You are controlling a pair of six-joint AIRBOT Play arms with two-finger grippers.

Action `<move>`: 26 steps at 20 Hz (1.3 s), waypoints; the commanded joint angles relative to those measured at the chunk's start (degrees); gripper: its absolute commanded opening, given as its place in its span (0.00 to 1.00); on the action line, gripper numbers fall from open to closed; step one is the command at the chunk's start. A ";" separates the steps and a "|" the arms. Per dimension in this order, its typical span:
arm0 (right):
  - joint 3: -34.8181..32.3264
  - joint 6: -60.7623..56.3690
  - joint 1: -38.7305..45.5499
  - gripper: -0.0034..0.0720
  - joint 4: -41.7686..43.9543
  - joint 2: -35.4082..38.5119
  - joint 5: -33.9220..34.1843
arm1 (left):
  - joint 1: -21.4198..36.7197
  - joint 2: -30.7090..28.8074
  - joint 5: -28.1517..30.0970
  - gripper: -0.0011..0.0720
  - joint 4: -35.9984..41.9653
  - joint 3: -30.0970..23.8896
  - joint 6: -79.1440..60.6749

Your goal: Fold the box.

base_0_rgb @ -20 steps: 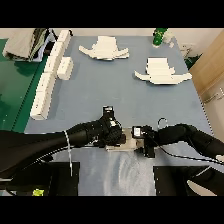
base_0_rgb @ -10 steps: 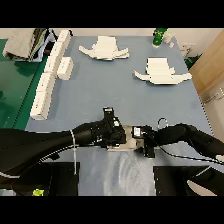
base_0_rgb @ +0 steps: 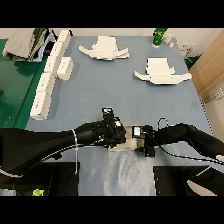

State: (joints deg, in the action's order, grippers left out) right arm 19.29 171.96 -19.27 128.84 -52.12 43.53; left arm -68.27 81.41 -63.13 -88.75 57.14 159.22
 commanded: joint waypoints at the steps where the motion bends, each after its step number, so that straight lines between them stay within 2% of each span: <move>1: 0.04 -0.02 -0.02 0.73 0.13 0.04 0.02 | 0.02 -0.13 -1.25 0.29 0.17 1.36 -2.40; 2: 0.04 -0.02 -0.02 0.73 0.13 0.04 0.02 | 0.02 -0.42 -2.51 0.63 0.17 2.10 -2.34; 3: 0.04 -0.02 -0.04 0.73 0.13 0.04 0.02 | 0.02 -0.90 -3.98 0.68 0.15 2.75 -2.43; 7: 0.04 -0.02 -0.02 0.73 0.13 0.04 0.02 | 0.02 -5.92 -13.46 0.69 -0.20 5.49 -5.79; 11: 0.04 -0.02 -0.04 0.73 0.13 0.04 0.02 | 0.07 -12.50 -21.68 0.68 -1.42 5.55 -6.91; 12: 0.04 -0.02 -0.04 0.73 0.13 0.04 0.02 | 0.04 -13.55 -21.70 0.60 -1.44 5.55 -6.88; 13: 0.04 -0.02 -0.04 0.73 0.13 0.04 0.02 | 0.04 -14.19 -21.73 0.26 -1.44 5.55 -6.97; 14: 0.04 -0.02 -0.04 0.73 0.13 0.04 0.02 | 0.04 -14.60 -21.68 0.03 -1.44 5.55 -9.16; 17: 0.04 -0.02 -0.02 0.73 0.13 0.04 0.02 | 0.13 -14.73 -20.09 0.03 -1.44 5.55 -14.21; 21: 0.04 -0.02 -0.02 0.73 0.13 0.04 0.02 | 1.07 -15.37 -16.85 0.03 -0.79 5.51 -29.18; 23: 0.04 -0.02 -0.04 0.73 0.13 0.04 0.02 | 4.83 -18.73 -14.80 0.03 0.02 3.39 -40.79; 25: 0.04 -0.02 -0.04 0.73 0.04 0.04 0.02 | 11.41 -25.03 -9.09 0.03 3.80 -2.10 -55.93; 26: 0.04 -0.02 -0.04 0.73 0.00 0.04 0.02 | 15.32 -28.61 -6.19 0.03 8.15 -5.66 -68.52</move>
State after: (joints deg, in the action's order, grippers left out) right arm 19.29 171.94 -19.29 128.95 -52.12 43.57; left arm -59.90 59.31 -76.18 -87.18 57.17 116.14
